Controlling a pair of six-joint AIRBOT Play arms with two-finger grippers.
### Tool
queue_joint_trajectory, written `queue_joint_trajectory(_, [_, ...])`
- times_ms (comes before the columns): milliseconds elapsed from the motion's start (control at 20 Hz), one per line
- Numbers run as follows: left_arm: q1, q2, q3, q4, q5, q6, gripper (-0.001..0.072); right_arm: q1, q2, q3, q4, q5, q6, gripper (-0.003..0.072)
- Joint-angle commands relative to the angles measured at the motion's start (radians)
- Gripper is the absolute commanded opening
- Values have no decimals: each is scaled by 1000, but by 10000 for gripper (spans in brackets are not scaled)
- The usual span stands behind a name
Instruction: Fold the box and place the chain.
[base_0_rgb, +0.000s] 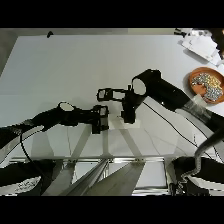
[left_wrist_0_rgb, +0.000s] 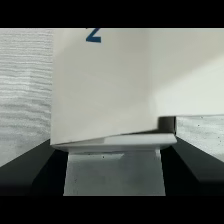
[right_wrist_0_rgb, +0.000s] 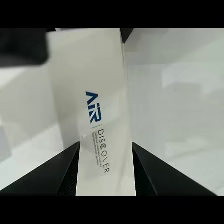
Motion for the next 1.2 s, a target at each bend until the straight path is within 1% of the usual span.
queue_joint_trajectory(0, [0, 0, 0, 0, 0, 0, 456, 37, 98, -114, -21, -105, -29, 345])
queue_joint_trajectory(150, [0, 0, 0, 0, 0, 0, 456, 49, 214, -224, -16, -189, -29, 342])
queue_joint_trajectory(250, [0, 1, 0, 0, 0, 0, 456, 34, 241, -239, -11, -202, -27, 341])
queue_joint_trajectory(450, [0, 0, 0, 0, 0, 0, 456, 31, 222, -242, -7, -228, -28, 341])
queue_joint_trajectory(900, [0, 1, 0, 0, 0, 0, 456, 62, 218, -316, 5, -265, -27, 341])
queue_joint_trajectory(1150, [0, 1, 0, 0, 0, 0, 456, 61, 218, -320, 3, -323, -23, 323])
